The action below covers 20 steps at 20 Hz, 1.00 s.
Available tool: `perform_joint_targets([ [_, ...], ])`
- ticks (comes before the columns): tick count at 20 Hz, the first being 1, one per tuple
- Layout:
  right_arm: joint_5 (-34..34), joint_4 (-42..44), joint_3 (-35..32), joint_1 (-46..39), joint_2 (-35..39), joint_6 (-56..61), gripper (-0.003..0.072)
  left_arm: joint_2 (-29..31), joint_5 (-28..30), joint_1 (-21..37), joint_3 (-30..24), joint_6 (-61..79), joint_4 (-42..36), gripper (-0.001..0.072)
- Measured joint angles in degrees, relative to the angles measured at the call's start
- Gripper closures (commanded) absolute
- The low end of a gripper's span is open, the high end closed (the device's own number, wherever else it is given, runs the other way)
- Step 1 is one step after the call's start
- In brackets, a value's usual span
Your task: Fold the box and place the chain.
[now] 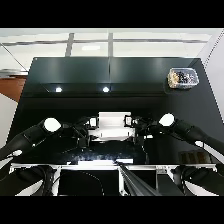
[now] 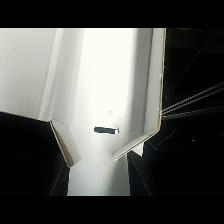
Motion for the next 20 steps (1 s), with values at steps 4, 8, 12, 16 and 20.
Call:
perform_joint_targets([
  [4,0.0,0.0,0.0,0.0,0.0,0.0,0.0216,0.0,0.35,-0.09,0.0,0.0,-0.17,0.0404],
  [8,0.0,0.0,0.0,0.0,0.0,0.0,0.0215,0.0,0.66,-0.13,0.0,0.0,-1.77,0.0435],
  [12,0.02,-0.04,0.0,0.0,0.0,-0.02,0.0216,-0.02,-0.2,-0.17,0.0,-0.02,-4.76,0.0435],
  [16,0.04,-0.11,0.0,0.0,0.0,-0.04,0.0215,-0.02,-0.66,-0.87,0.0,-0.02,-7.72,0.0496],
  [20,0.04,-0.02,0.0,0.0,0.0,0.0,0.0216,-0.33,0.0,-1.86,0.0,-0.02,-8.81,0.0603],
])
